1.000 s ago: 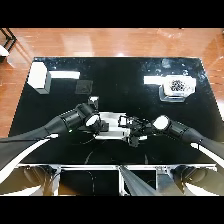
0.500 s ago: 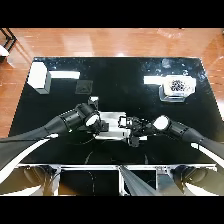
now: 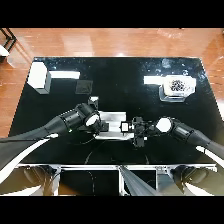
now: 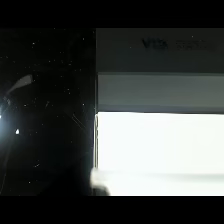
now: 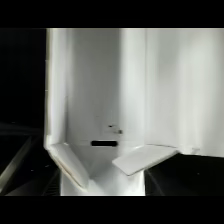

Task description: Fold the box and place the chain.

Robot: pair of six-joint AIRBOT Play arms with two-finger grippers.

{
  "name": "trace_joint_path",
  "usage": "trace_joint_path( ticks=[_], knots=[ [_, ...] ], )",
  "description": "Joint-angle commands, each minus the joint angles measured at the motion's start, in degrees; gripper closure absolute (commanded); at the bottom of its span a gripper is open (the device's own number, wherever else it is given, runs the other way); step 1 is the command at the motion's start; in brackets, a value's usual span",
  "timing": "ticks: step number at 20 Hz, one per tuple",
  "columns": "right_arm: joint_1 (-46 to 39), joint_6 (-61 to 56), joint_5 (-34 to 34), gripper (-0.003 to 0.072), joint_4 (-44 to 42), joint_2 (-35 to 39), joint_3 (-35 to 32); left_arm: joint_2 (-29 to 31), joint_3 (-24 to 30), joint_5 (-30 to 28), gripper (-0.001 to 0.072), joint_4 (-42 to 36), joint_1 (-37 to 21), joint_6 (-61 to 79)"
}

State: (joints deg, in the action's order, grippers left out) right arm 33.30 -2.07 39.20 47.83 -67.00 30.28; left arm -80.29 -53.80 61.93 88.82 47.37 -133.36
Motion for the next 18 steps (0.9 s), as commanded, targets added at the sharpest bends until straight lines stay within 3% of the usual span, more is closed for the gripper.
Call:
trace_joint_path(
  ticks=[1, 3, 4, 7, 9, 10, 12, 18],
  knots=[
    [0.02, -0.37, -0.44, 0.0154, -1.53, 0.42, 0.09, -0.02, -0.04, 0.11, 0.0693, 0.04, 0.00, 0.11],
    [0.02, -0.37, -0.44, 0.0165, -4.24, 0.42, 0.09, -0.02, -0.04, 0.11, 0.0692, 0.04, 0.00, 0.09],
    [0.02, -0.46, -0.44, 0.0266, -4.87, 0.42, 0.13, -0.02, -0.04, 0.11, 0.0693, 0.04, 0.00, 0.09],
    [0.04, -1.73, -0.39, 0.0269, -5.03, 0.42, 0.17, -0.02, -0.04, 0.11, 0.0693, 0.04, 0.00, 0.11],
    [0.04, -2.29, 0.11, 0.0345, -6.62, 0.42, 0.17, -0.02, -0.04, 0.11, 0.0693, 0.02, 0.00, 0.11],
    [0.04, -2.34, 0.48, 0.0346, -7.61, 0.39, 0.17, -0.02, -0.04, 0.11, 0.0693, 0.02, 0.00, 0.11],
    [0.04, -2.51, 0.90, 0.0445, -9.44, 0.39, 0.17, -0.02, -0.04, 0.11, 0.0693, 0.02, 0.00, 0.11],
    [0.04, -2.47, -0.50, 0.0451, -15.50, -0.52, 0.17, -0.02, -0.04, -0.11, 0.0693, -0.83, 0.00, 0.11]
  ],
)
